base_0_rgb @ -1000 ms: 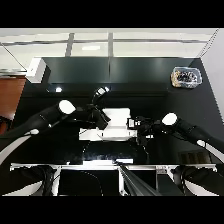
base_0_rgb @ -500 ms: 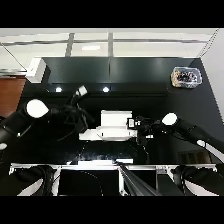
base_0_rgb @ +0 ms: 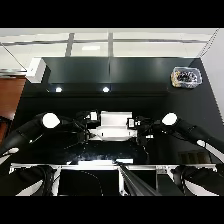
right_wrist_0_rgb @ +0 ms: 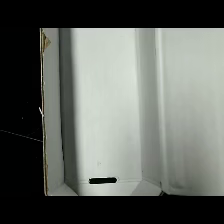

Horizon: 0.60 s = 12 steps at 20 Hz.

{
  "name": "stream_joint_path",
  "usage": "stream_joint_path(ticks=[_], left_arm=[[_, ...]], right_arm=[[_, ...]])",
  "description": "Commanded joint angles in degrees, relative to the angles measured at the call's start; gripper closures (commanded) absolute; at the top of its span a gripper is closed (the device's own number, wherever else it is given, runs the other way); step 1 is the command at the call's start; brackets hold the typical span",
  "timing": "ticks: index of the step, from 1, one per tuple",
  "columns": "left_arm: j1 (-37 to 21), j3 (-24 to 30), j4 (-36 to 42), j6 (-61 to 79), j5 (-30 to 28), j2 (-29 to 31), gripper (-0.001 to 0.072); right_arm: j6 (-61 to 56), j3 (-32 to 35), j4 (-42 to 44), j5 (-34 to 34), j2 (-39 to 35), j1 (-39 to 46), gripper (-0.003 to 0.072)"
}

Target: Fold the box and place the chain.

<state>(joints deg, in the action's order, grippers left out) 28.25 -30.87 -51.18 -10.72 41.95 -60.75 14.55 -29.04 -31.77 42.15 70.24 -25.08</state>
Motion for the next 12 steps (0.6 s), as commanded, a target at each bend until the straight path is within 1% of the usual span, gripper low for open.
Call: stream_joint_path(ticks=[1, 3, 5, 6, 8, 9, 10, 11, 12], left_arm=[[0.7, -0.9, 0.3, 3.1, -0.5, -2.6, 0.0019], [1.1, -1.0, 3.4, 3.5, 1.0, -3.1, 0.0023], [3.0, -1.0, 3.9, 5.4, 3.4, -4.2, 0.0023], [4.0, -1.0, 3.9, 5.4, 3.5, -4.7, 0.0023], [6.0, -1.0, 3.9, 4.9, 1.0, -4.8, 0.0028], [6.5, -1.0, 3.9, 4.4, -0.7, -4.8, 0.008], [6.7, -1.0, 3.9, 4.3, -2.1, -4.8, 0.0221], [6.7, -1.0, 3.9, 4.3, -3.0, -4.8, 0.0312], [6.6, -1.0, 3.9, 4.3, -3.5, -4.8, 0.038]], right_arm=[[0.0, 0.0, 0.0, 0.0, 0.0, 0.0, 0.0271], [0.0, 0.0, 0.0, 0.0, 0.0, 0.0, 0.0271], [0.0, 0.0, 0.0, 0.0, 0.0, 0.0, 0.027], [0.0, 0.0, 0.0, 0.0, 0.0, 0.0, 0.027], [0.0, 0.0, 0.0, 0.0, 0.0, 0.0, 0.027], [0.0, 0.0, 0.0, 0.0, 0.0, 0.0, 0.0271], [0.0, 0.0, 0.0, 0.0, 0.0, 0.0, 0.027], [0.0, 0.0, 0.0, 0.0, 0.0, 0.0, 0.027], [0.0, 0.0, 0.0, 0.0, 0.0, 0.0, 0.0271]])
